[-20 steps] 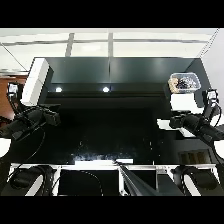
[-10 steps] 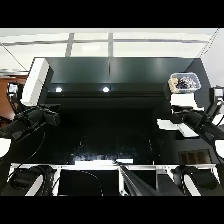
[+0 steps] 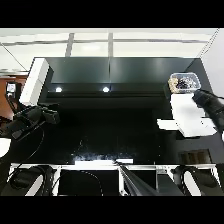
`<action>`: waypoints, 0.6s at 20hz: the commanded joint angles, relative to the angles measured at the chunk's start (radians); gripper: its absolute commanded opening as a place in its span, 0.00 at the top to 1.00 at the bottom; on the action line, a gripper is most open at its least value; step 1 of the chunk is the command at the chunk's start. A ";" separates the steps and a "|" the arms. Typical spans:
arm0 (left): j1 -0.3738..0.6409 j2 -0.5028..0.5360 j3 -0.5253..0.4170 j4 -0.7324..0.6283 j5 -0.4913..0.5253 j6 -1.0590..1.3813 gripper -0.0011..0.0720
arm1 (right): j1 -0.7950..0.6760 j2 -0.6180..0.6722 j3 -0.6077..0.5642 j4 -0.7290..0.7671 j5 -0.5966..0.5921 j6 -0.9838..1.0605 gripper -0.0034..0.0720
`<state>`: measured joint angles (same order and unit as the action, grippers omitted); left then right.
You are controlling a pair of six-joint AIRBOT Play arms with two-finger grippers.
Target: Fold the box and place the chain.
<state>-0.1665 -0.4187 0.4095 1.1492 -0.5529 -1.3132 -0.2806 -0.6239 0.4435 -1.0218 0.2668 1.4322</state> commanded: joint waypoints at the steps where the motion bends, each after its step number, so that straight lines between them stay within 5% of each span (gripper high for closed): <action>1: 0.000 0.000 0.000 -0.024 0.093 0.000 0.95 | -0.267 -0.242 0.184 -0.097 0.244 0.040 0.94; 3: 0.000 -0.008 -0.001 -0.024 0.148 0.000 0.95 | -0.387 -0.395 0.340 -0.169 0.430 0.040 0.93; 4: 0.000 -0.018 -0.001 -0.024 0.163 0.000 0.94 | -0.444 -0.465 0.415 -0.188 0.512 0.041 0.75; 5: 0.000 -0.033 0.000 -0.024 0.166 0.000 0.79 | -0.493 -0.521 0.473 -0.187 0.571 0.040 0.33; 6: 0.000 -0.050 0.000 -0.024 0.157 0.000 0.31 | -0.531 -0.571 0.525 -0.187 0.634 0.019 0.00; 7: 0.000 -0.073 0.000 -0.026 0.140 0.000 0.02 | -0.564 -0.618 0.576 -0.187 0.701 -0.055 0.00; 12: 0.000 -0.165 0.002 -0.041 -0.005 -0.001 0.02 | -0.694 -0.862 0.785 -0.168 0.969 -0.208 0.00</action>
<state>-0.1665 -0.5396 0.4107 1.1206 -0.4850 -1.3132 -0.8955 -1.3460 1.1053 -1.2003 1.0252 1.3281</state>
